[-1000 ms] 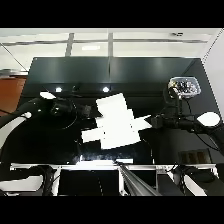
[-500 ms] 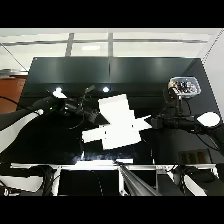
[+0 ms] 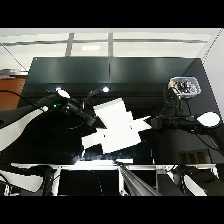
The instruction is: Fold the box and place the chain.
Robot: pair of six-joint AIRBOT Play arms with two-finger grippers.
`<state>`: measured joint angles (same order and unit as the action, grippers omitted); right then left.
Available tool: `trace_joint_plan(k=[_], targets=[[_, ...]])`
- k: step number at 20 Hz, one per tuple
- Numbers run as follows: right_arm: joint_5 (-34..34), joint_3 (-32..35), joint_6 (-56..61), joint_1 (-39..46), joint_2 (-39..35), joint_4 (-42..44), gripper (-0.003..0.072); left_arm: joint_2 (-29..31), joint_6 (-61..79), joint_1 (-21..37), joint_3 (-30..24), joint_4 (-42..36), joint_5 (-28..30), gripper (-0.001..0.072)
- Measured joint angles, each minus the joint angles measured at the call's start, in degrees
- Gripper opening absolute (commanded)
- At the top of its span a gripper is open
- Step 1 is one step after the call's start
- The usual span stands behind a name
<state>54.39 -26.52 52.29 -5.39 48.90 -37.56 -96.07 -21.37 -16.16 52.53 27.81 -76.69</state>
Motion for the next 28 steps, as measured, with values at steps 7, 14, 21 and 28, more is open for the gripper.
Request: trace_joint_plan(k=[7, 14, 21, 28], targets=[[1.22, -1.38, 0.35, 2.36, -0.13, -2.1, 0.0701, 0.15, 0.02, -0.11, 2.16, 2.43, -0.28, 0.0029], [12.07, -14.16, -5.35, 13.31, -0.28, -14.4, 0.07, 7.65, -0.02, -6.38, 3.58, 11.87, 7.85, 0.0029], [13.97, -16.92, -10.91, 15.06, -0.31, -17.33, 0.0701, 15.93, 4.28, -16.13, -1.75, 21.84, 22.18, 0.0033], [15.89, -15.85, -15.52, 15.02, -0.31, -15.67, 0.0701, 16.02, 9.9, -17.59, -3.15, 26.75, 22.69, 0.003]])
